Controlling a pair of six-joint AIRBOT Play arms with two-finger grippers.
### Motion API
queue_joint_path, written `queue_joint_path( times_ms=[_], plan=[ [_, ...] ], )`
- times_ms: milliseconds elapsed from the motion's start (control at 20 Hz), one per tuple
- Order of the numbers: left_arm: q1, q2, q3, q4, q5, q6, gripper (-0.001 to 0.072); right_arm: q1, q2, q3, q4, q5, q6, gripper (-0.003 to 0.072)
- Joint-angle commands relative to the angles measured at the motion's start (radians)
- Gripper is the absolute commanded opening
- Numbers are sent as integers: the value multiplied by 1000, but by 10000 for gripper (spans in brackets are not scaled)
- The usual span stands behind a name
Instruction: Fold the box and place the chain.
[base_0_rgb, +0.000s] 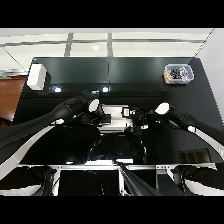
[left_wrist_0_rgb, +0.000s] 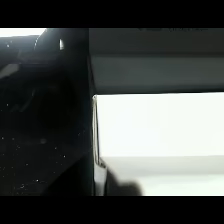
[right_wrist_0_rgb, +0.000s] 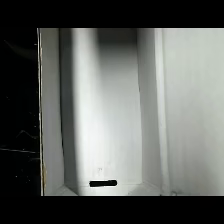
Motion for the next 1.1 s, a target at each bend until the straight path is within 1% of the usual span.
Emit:
queue_joint_path(
  times_ms=[0,50,100,150,200,250,300,350,400,450,500,550,650,700,850,900,950,1000,1050],
  plan=[
    [-1,-10,15,-4,4,5,62,0,0,0,-1,2,-2,235],
    [-1,-10,16,-5,5,5,251,0,0,0,-1,2,-2,236],
    [-1,-10,16,-5,5,5,382,0,0,0,-1,2,-2,235],
    [-1,-10,16,-1,3,5,382,0,0,0,-1,2,-2,235],
    [-1,-11,16,3,2,5,346,0,0,0,-1,2,-2,235],
    [-1,-13,16,6,2,5,212,0,0,0,-1,2,-2,235],
    [-1,-16,16,8,7,6,94,0,0,0,-1,2,-2,235],
    [-1,-20,16,7,12,6,23,0,0,0,-1,2,-2,236],
    [-1,-25,16,7,13,6,23,0,0,0,2,2,4,298],
    [-1,-27,16,7,12,6,23,-1,4,0,2,-3,42,610],
    [-1,-27,16,7,13,6,23,-3,20,0,-11,-2,72,720],
    [-1,-27,16,7,12,6,23,-10,50,0,-44,16,105,720],
    [-1,-27,16,7,9,7,23,-32,121,0,-122,92,119,720],
    [-1,-27,16,7,9,7,23,-46,143,0,-136,117,119,720],
    [-1,-27,16,6,9,7,23,-68,152,0,-132,114,102,720],
    [-1,-27,16,6,9,7,23,-63,152,0,-125,109,71,607],
    [-1,-27,16,6,10,7,23,-57,149,0,-109,106,42,439],
    [-1,-27,16,6,9,7,24,-50,143,0,-74,101,21,418],
    [-1,-27,16,6,9,7,24,-46,133,0,-27,100,15,353]
  ],
)
